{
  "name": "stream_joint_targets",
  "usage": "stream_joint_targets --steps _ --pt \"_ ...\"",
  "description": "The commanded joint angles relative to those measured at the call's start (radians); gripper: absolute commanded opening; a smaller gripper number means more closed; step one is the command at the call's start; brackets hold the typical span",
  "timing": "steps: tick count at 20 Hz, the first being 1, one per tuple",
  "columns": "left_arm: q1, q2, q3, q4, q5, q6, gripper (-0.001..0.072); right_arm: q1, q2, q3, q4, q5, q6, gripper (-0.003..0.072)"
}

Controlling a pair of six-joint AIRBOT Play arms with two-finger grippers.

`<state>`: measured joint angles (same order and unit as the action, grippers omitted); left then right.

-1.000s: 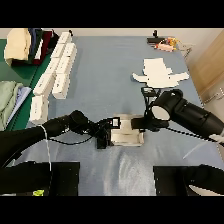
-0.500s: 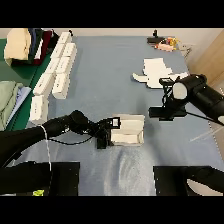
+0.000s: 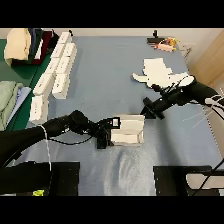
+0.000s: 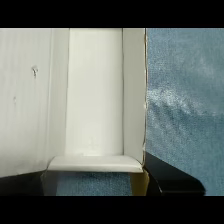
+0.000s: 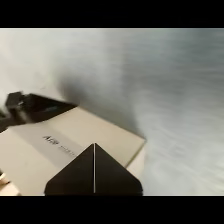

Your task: Fold the box.

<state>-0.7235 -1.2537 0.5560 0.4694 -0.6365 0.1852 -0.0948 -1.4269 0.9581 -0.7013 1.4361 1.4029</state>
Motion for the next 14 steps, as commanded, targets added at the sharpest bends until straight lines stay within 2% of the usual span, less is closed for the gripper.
stream_joint_targets --steps 1,4,7,11,14 --pt "0.000 0.000 0.000 0.000 0.000 0.000 0.0525 0.023 -0.035 0.000 0.140 0.051 -0.158 0.0003" --pt "0.000 0.000 0.000 0.000 0.000 0.000 0.0525 0.094 0.028 -0.007 0.068 0.046 -0.245 0.0003" --pt "0.000 0.000 0.000 0.000 0.001 0.000 0.0525 0.169 0.124 -0.073 0.021 -0.006 -0.352 0.0003" --pt "0.000 0.000 0.000 0.000 0.000 0.000 0.0525 0.254 0.280 -0.219 0.016 -0.182 -0.523 0.0003" --pt "0.000 0.000 0.000 0.000 0.000 0.000 0.0525 0.330 0.399 -0.340 0.016 -0.359 -0.631 0.0003"
